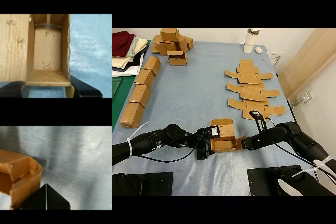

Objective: Fold the box.

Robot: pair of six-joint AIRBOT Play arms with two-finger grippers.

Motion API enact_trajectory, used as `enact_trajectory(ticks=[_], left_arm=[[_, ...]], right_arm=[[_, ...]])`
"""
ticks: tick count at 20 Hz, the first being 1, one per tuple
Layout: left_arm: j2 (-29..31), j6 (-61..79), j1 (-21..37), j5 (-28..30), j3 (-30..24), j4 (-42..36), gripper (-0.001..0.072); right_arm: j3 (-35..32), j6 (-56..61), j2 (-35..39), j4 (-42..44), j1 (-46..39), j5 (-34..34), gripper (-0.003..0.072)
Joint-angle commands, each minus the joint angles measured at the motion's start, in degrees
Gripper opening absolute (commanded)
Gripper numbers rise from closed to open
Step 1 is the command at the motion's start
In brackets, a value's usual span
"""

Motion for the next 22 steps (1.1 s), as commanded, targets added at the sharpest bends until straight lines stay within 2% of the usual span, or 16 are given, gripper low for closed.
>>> enact_trajectory(ticks=[1,3,5,13,15,22], left_arm=[[-0.02,0.0,-0.02,0.0,0.07,0.0,0.0478],[-0.02,0.0,-0.02,0.0,0.07,0.02,0.0478],[-0.02,0.0,-0.02,0.0,0.07,0.0,0.0478],[-0.02,0.0,-0.02,0.0,0.07,0.0,0.0478],[-0.02,0.0,-0.02,0.0,0.07,0.0,0.0478],[-0.02,0.0,-0.02,0.0,0.07,0.0,0.0478]], right_arm=[[0.0,-1.2,4.11,5.6,-0.04,-0.31,0.0005],[0.04,-1.18,6.88,5.44,-0.04,-0.92,0.0032],[0.04,-1.16,8.17,5.33,-0.04,-1.09,0.0171],[2.01,-1.2,8.09,5.95,-0.04,-2.12,0.0177],[2.23,-1.18,8.0,5.99,-0.04,-1.68,0.0413],[2.97,-2.89,-1.11,7.02,0.26,-1.9,0.0413]])
